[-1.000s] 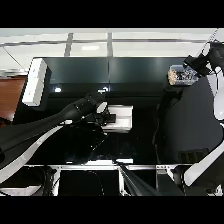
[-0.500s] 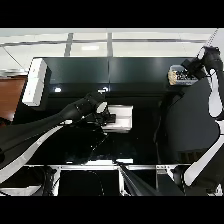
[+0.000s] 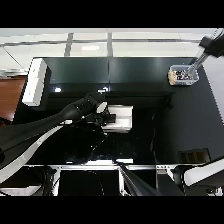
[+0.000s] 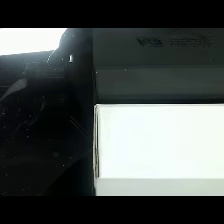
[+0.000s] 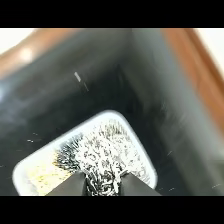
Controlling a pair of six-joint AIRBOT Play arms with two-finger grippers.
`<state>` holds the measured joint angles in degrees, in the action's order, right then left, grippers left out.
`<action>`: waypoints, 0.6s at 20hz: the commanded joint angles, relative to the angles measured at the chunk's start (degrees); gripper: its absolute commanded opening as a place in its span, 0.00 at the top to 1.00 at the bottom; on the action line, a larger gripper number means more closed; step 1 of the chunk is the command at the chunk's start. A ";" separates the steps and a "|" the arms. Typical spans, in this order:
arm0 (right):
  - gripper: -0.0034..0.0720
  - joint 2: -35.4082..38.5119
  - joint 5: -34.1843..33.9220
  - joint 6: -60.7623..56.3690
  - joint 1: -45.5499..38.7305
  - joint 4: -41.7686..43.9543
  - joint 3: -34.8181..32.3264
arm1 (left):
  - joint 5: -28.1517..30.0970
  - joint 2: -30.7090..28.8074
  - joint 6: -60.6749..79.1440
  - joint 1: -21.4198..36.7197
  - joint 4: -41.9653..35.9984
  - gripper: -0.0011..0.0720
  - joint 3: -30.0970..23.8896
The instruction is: Fold the box and place the chain.
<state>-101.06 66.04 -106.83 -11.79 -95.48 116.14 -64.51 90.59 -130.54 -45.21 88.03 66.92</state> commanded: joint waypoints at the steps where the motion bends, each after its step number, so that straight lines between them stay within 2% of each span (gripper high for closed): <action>1: 0.94 10.88 1.70 10.16 0.96 2.75 0.02 | -0.09 0.04 0.04 0.04 0.00 0.95 -0.02; 7: 0.94 27.93 4.07 15.50 1.49 16.72 -0.90 | -0.07 0.04 0.02 0.04 0.00 0.95 -0.02; 12: 0.94 41.22 5.68 19.26 3.10 26.47 -9.75 | -0.07 0.04 0.02 0.04 0.00 0.95 -0.02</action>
